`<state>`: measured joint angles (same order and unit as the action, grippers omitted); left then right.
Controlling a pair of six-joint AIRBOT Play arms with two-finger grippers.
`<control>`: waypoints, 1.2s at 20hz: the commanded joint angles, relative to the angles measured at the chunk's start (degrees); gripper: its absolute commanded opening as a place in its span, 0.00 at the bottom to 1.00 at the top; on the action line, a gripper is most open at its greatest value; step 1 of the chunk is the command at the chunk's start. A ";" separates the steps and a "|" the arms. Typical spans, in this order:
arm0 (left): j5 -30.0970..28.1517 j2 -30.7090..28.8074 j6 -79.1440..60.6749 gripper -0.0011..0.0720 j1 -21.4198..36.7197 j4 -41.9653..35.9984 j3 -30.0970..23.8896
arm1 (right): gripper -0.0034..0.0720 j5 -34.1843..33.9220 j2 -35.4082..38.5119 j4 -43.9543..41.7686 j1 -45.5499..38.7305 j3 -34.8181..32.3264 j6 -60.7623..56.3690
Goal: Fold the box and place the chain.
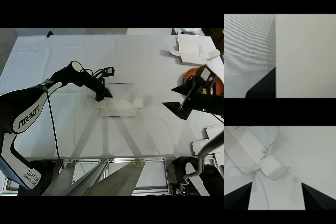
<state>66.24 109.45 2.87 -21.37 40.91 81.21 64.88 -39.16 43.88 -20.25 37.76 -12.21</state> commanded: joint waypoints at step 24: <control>-0.02 0.04 -0.02 0.03 -0.04 0.02 -0.02 | 0.97 -16.65 -29.11 6.47 23.87 -0.09 23.89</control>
<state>66.22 109.45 2.85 -21.37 40.93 81.21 56.45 -63.00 51.13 3.49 37.69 6.20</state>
